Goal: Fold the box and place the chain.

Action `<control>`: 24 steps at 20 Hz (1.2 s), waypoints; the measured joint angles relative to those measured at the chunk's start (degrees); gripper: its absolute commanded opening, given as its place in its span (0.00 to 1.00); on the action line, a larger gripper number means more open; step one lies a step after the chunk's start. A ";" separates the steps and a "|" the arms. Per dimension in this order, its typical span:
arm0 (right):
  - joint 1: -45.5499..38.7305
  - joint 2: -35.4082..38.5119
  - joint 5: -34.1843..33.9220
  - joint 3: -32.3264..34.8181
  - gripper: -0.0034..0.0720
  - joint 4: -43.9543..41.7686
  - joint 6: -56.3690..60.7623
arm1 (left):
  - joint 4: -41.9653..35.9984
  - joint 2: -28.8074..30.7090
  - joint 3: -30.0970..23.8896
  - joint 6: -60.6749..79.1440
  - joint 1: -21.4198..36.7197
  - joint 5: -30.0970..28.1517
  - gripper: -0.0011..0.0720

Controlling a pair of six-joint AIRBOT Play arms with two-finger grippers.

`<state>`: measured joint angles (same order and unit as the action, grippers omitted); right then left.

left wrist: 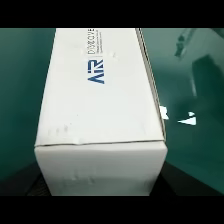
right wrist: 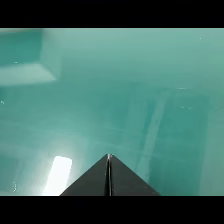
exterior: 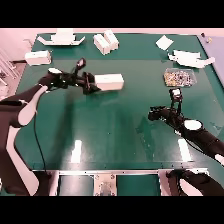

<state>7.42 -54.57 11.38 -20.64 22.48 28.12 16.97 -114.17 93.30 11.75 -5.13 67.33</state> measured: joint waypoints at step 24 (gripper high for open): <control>0.00 0.00 -0.04 0.00 0.06 -3.02 0.39 | -46.51 22.56 -36.72 27.52 11.45 -52.13 0.05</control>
<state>7.42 -54.57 11.33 -20.64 19.46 28.51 -29.54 -91.61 56.58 39.27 6.33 15.20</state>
